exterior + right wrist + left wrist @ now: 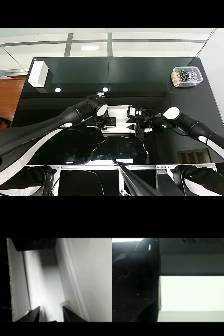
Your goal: Fold the box and place the chain.
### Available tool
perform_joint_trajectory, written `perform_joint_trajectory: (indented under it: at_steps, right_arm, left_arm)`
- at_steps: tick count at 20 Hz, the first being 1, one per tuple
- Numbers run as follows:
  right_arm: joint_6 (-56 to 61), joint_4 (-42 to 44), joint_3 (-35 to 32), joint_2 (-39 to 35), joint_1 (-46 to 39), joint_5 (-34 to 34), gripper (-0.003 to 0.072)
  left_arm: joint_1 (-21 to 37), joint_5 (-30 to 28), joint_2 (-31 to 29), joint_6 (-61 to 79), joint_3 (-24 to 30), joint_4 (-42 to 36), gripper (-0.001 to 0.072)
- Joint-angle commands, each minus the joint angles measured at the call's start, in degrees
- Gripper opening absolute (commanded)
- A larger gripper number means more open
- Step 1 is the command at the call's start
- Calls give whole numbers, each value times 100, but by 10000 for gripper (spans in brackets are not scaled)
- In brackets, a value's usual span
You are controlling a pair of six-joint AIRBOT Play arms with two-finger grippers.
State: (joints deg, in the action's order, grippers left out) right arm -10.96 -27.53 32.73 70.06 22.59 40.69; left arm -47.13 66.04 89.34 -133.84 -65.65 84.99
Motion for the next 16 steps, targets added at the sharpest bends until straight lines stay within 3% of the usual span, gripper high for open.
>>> perform_joint_trajectory:
  at_steps: [1,2,4,5,6,7,12,16]
  right_arm:
    - [2,70,4,4,4,-90,286]
    - [2,70,4,4,4,-87,206]
    - [7,74,4,4,4,-85,344]
    - [9,72,4,4,4,-83,294]
    - [11,72,4,2,4,-17,51]
    - [61,70,4,2,4,52,17]
    - [2293,-522,22,-361,-199,273,17]
    - [4782,-2350,538,-968,-1158,1893,17]
  left_arm:
    - [0,-7,0,9,0,4,29]
    - [0,-7,0,9,0,4,29]
    - [0,-7,0,9,0,4,29]
    - [0,-7,0,9,0,4,29]
    - [0,-2,0,9,0,2,29]
    - [0,-2,0,9,0,2,29]
    - [0,-2,0,9,0,4,29]
    - [0,4,0,9,0,0,30]
